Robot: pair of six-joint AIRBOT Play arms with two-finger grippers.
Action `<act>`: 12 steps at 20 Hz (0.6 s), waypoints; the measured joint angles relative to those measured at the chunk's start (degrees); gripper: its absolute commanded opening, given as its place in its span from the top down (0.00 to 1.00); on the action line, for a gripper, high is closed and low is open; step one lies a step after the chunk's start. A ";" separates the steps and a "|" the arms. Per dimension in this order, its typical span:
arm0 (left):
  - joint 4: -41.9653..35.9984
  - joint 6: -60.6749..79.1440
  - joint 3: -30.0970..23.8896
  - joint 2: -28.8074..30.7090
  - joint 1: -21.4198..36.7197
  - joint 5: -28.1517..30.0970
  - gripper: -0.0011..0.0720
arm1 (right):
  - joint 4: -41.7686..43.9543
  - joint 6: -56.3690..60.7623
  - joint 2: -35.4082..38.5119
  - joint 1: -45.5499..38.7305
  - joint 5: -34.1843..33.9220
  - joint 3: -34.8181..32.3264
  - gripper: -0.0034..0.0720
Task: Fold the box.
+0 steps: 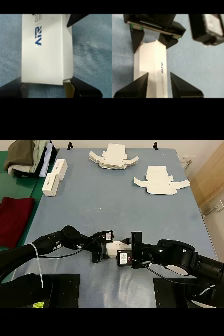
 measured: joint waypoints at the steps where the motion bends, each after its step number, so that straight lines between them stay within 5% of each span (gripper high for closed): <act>1: 0.00 0.00 0.00 0.00 0.00 0.00 0.26 | -0.48 0.20 0.02 -0.22 -0.02 0.26 0.43; 9: -0.07 -0.02 0.00 0.00 0.00 0.07 0.26 | -1.84 0.98 -1.27 -1.53 0.50 1.09 0.47; 12: -0.11 -0.04 0.02 0.00 0.04 0.26 0.26 | -1.77 0.98 -2.45 -1.57 0.70 1.16 0.58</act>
